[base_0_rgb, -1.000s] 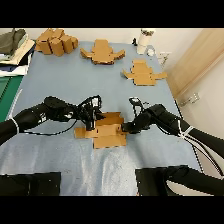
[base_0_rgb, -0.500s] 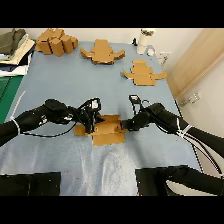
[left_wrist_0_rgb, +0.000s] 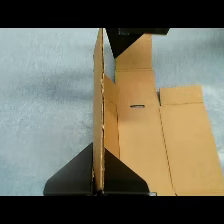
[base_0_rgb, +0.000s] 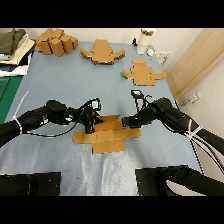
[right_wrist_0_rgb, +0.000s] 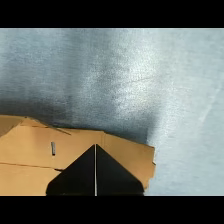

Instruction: Fold the box.

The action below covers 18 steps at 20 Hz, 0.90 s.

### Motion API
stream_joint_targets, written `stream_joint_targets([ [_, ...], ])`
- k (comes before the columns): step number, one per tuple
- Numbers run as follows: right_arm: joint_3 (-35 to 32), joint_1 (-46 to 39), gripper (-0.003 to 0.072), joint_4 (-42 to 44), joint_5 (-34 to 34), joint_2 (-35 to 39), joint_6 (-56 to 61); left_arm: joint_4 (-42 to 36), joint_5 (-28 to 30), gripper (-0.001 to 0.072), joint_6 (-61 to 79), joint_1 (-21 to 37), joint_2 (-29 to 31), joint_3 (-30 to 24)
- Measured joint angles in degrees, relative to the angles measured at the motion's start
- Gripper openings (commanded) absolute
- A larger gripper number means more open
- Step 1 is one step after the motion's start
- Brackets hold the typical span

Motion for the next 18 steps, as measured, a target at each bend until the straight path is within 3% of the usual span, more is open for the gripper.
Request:
stream_joint_targets([
  [10, 0.46, 0.0, 0.0006, -0.46, 4.13, 1.11, 0.74, 4.26, 4.98, 0.0012, 1.97, -0.48, 0.81, 2.05],
  [18, 0.46, 0.0, 0.0005, -1.79, 7.69, 1.16, 1.6, 2.25, 5.97, 0.0011, 4.33, -0.66, 0.85, 2.23],
])
